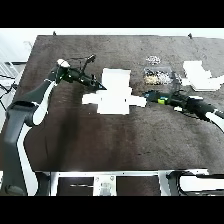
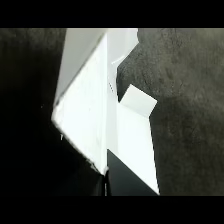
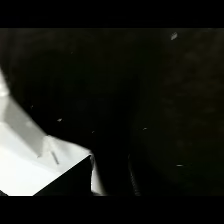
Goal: Fold the box and place the chain.
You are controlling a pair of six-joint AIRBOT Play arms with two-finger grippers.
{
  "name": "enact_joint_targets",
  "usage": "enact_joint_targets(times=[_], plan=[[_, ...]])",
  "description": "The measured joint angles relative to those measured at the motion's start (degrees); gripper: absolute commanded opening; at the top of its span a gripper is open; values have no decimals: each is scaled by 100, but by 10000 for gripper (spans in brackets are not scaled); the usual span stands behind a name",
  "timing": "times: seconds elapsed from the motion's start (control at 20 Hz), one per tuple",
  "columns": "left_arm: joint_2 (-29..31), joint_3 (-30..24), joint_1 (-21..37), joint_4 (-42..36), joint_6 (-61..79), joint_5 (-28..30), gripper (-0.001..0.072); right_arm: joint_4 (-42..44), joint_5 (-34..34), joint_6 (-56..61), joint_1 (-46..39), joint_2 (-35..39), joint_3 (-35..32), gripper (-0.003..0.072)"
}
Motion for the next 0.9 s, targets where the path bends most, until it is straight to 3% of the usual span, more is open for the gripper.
enact_joint_targets(times=[0.55, 0.9], plan=[[352, -1458, -4, -431, 2356, 1106, 12, -42, 511, -98, -713, 101, 0, 287], [302, -1816, -9, -619, 3165, 1523, 15, -42, 529, -247, -713, 101, 0, 286]])
